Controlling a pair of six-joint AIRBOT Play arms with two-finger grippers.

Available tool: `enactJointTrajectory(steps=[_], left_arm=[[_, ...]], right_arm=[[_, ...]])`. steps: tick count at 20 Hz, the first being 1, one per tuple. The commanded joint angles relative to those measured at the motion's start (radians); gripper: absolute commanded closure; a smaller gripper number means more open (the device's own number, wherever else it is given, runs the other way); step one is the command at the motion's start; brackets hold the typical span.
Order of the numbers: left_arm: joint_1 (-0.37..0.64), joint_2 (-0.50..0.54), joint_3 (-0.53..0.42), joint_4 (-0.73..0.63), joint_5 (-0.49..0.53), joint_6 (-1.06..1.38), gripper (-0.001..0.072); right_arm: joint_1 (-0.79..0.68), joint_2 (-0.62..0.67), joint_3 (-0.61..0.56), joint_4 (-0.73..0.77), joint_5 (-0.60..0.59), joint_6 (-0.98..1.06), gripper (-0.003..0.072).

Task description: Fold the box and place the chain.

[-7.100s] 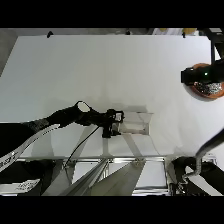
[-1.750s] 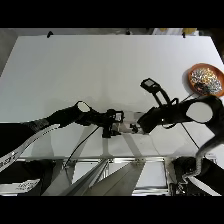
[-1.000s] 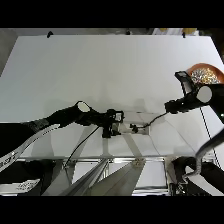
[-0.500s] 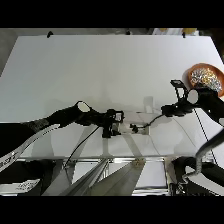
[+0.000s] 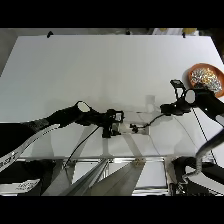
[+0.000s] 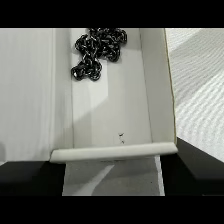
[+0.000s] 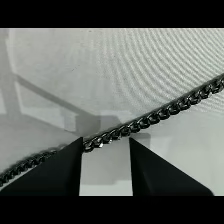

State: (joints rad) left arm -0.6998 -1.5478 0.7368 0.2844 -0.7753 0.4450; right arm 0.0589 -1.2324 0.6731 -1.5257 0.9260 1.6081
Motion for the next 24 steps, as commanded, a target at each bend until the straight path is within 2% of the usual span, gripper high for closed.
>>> enactJointTrajectory(steps=[1, 3, 4, 6, 9, 16, 20, 24], left_arm=[[0.0, 0.0, 0.0, 0.0, 0.0, 0.0, 0.0395], [0.0, 0.0, 0.0, 0.0, 0.0, 0.0, 0.0395], [0.0, 0.0, 0.0, 0.0, 0.0, 0.0, 0.0395], [0.0, 0.0, 0.0, 0.0, 0.0, 0.0, 0.0395], [0.0, 0.0, 0.0, 0.0, 0.0, 0.0, 0.0395], [0.0, 0.0, 0.0, 0.0, 0.0, 0.0, 0.0395], [0.0, 0.0, 0.0, 0.0, -0.002, 0.0, 0.0395], [0.0, 0.0, 0.0, 0.0, -0.006, 0.0, 0.0395]], right_arm=[[-0.004, -0.017, 0.0, 0.003, 0.005, 0.011, 0.047], [-0.004, -0.016, 0.0, 0.003, 0.017, 0.006, 0.0634], [-0.004, -0.013, 0.0, 0.003, 0.026, 0.007, 0.0668], [-0.004, 0.024, 0.0, 0.003, 0.043, 0.006, 0.0668], [-0.001, 0.164, 0.0, 0.004, 0.085, 0.006, 0.0668], [0.147, 0.559, 0.0, 0.041, 0.334, -0.019, 0.0668], [0.234, 0.69, 0.0, 0.258, 0.378, -0.019, 0.0668], [0.328, 0.728, 0.0, 0.443, 0.306, -0.02, 0.0668]])
